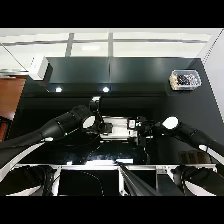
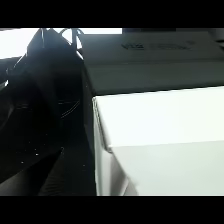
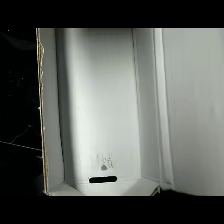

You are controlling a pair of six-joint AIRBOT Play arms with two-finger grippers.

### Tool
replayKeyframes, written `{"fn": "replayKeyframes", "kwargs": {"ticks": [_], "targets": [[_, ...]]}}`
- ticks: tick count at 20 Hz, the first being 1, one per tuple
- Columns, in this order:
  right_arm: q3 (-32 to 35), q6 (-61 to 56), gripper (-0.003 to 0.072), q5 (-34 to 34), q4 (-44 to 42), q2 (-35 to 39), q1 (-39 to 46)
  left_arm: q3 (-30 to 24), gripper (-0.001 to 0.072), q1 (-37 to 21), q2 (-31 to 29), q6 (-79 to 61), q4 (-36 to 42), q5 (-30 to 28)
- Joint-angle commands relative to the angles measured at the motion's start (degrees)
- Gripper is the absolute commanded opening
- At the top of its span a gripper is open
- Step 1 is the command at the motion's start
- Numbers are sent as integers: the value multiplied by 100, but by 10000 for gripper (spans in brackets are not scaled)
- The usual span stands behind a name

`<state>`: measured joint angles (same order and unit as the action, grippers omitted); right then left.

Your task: Fold the box and place the chain.

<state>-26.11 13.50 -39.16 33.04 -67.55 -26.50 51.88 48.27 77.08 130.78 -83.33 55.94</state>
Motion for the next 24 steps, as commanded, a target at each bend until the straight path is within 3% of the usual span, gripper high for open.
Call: {"fn": "replayKeyframes", "kwargs": {"ticks": [1, 2, 4, 9, 17, 24], "targets": [[0, 0, 397, -7, 2, -4, -4, 17, 486, 46, 37, 160, -24, -15], [0, 0, 397, -7, 2, -4, -4, 17, 481, 48, 61, 173, -26, -15], [0, 0, 397, -9, 2, -4, -4, 17, 371, 48, 120, 170, -20, -13], [0, 0, 397, -22, 2, -4, -4, 20, 285, 50, 214, 173, -22, 0], [0, 0, 397, -26, 0, -4, -4, 376, 283, 83, 400, 400, -315, 219], [0, 0, 397, -26, 0, -4, -4, 380, 277, 87, 496, 490, -260, 328]]}}
